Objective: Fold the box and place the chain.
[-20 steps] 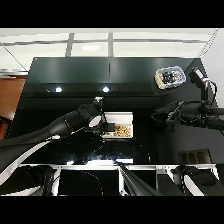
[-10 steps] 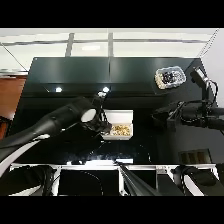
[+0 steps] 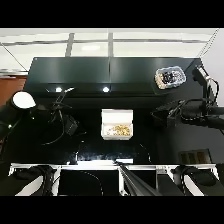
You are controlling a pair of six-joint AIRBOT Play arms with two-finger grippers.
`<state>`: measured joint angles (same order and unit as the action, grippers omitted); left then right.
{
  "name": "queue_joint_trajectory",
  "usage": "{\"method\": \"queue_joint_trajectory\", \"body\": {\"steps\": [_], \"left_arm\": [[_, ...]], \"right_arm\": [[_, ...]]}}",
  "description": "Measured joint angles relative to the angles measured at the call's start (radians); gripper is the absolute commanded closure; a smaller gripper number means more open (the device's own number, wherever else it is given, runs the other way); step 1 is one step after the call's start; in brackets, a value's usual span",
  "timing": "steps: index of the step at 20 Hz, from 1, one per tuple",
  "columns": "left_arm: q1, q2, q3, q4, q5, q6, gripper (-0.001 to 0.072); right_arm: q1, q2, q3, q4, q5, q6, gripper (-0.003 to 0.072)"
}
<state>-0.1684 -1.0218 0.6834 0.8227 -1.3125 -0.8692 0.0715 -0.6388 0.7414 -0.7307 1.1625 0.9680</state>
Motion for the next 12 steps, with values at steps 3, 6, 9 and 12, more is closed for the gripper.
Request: {"method": "queue_joint_trajectory", "body": {"steps": [3, 6, 9, 12], "left_arm": [[0.061, -0.014, -0.112, -0.119, 0.069, 0.371, 0.0003], [0.055, -0.04, -0.156, -0.18, 0.184, 0.641, 0.0005], [0.036, -0.083, -0.161, -0.207, 0.278, 0.814, 0.0005], [0.011, -0.143, -0.127, -0.154, 0.246, 0.893, 0.0005]], "right_arm": [[0.0, 0.0, 0.0, -0.001, -0.008, 0.015, 0.0235], [0.0, 0.0, 0.0, -0.002, -0.013, 0.029, 0.0235], [0.0, 0.0, 0.0, -0.003, -0.014, 0.042, 0.0235], [0.0, 0.0, 0.0, -0.003, -0.014, 0.047, 0.0235]]}}
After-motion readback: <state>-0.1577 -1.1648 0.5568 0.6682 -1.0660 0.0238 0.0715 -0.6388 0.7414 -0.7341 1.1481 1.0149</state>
